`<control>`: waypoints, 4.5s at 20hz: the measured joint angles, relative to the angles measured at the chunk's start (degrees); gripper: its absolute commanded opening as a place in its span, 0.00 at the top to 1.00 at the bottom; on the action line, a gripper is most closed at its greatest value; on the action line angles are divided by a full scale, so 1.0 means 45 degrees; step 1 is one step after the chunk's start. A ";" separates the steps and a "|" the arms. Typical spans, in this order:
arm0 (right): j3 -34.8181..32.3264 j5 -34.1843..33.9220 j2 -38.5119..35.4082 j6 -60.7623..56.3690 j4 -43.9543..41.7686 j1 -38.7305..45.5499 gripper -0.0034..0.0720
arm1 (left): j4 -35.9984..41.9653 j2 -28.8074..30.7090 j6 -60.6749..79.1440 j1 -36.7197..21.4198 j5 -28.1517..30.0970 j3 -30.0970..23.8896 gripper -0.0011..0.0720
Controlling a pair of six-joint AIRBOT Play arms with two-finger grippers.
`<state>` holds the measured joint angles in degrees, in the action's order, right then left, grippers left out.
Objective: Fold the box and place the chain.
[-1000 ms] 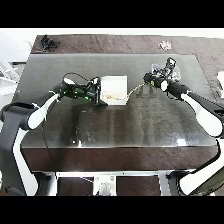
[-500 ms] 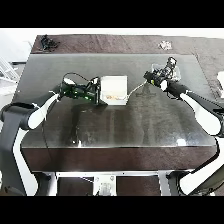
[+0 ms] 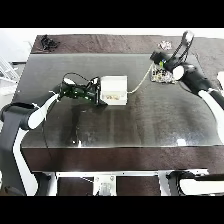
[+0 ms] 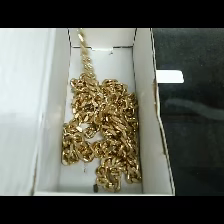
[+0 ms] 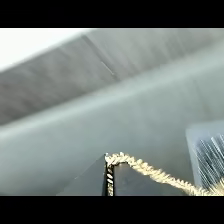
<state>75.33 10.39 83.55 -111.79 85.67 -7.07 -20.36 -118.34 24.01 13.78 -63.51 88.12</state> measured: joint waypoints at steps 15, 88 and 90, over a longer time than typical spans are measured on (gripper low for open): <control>0.4070 -0.0680 -0.3254 0.5756 0.0151 -0.6052 0.95 | 0.0005 0.0000 0.0000 0.0000 0.0000 0.0000 0.50; 0.1841 0.2545 -0.3415 0.5110 0.2497 -0.4784 0.94 | 0.0005 0.0000 0.0000 -0.0005 -0.0005 0.0000 0.50; 0.1685 0.2608 -0.3313 0.4988 0.2244 -0.5022 0.95 | 0.0005 0.0000 0.0000 0.0000 -0.0005 0.0000 0.50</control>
<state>82.91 22.13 68.64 -89.34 95.77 -29.67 -20.34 -118.34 24.01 13.78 -63.53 88.12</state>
